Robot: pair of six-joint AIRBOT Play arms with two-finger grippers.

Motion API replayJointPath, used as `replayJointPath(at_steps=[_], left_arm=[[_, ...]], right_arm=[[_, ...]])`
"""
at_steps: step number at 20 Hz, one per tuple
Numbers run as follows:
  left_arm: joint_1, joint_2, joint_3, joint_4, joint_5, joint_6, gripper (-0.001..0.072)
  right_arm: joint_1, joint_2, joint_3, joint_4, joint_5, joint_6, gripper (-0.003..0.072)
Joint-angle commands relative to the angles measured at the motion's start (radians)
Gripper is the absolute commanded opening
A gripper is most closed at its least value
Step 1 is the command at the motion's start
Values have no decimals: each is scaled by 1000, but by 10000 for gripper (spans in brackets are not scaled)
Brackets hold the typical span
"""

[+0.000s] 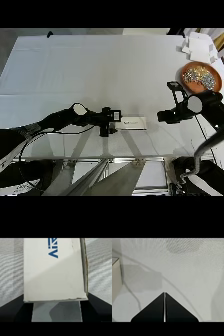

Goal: Fold the box and place the chain.

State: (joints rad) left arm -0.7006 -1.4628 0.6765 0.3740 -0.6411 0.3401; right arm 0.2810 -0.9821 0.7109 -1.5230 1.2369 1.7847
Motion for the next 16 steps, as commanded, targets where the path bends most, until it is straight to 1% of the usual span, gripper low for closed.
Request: replayJointPath(at_steps=[1,3,4,8,16], left_arm=[[1,0,0,0,0,0,274],[1,0,0,0,0,0,274],[1,0,0,0,0,0,274],[1,0,0,0,0,0,274],[1,0,0,0,0,0,274]], right_arm=[[-1,-61,92,0,67,14,12],[0,-97,157,-7,84,13,12],[0,-108,171,-18,84,13,12],[0,-113,171,-34,51,13,12],[0,-113,171,-36,54,14,12]])
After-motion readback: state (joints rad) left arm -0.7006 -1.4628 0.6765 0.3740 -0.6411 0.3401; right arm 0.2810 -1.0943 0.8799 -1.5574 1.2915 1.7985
